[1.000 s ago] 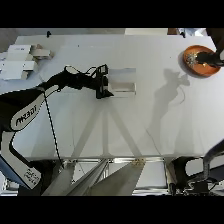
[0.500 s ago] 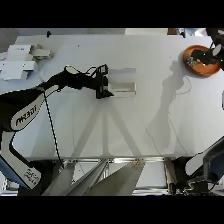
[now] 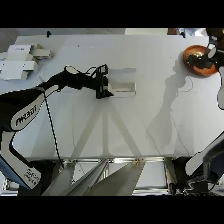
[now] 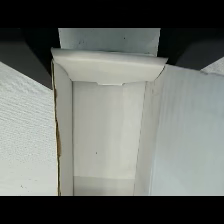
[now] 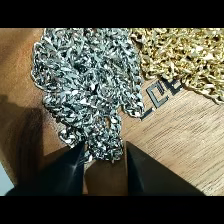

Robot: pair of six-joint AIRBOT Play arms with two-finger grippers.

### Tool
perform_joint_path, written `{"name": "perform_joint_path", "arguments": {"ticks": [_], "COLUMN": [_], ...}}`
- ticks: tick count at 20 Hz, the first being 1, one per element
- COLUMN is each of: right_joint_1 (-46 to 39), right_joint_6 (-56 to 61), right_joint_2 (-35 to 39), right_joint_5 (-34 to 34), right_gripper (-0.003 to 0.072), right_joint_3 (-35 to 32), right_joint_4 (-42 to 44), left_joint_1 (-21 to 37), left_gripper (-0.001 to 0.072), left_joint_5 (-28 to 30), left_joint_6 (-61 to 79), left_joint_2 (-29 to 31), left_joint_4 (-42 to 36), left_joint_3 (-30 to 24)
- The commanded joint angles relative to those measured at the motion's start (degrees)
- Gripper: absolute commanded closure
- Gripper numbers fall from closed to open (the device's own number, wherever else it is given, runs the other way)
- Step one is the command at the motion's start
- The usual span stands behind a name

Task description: Fold the box and place the chain.

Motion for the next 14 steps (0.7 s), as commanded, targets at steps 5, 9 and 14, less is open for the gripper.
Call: {"name": "perform_joint_path", "arguments": {"ticks": [5,9,14], "right_joint_1": [0.0,0.0,0.0], "right_joint_6": [-0.3,-3.4,-3.4], "right_joint_2": [-0.2,-0.2,-0.2], "right_joint_5": [-1.4,-0.1,1.6], "right_gripper": [0.0523,0.0507,0.0625], "right_joint_3": [0.1,0.1,0.1], "right_joint_4": [-0.5,-0.5,0.2], "left_joint_1": [0.0,0.0,0.0], "left_gripper": [0.0314,0.0314,0.0314], "left_joint_5": [0.0,0.0,0.0], "left_joint_6": [0.0,0.0,0.0], "left_joint_2": [0.0,0.0,0.0], "left_joint_4": [0.0,0.0,0.0], "left_joint_3": [0.0,0.0,0.0]}}
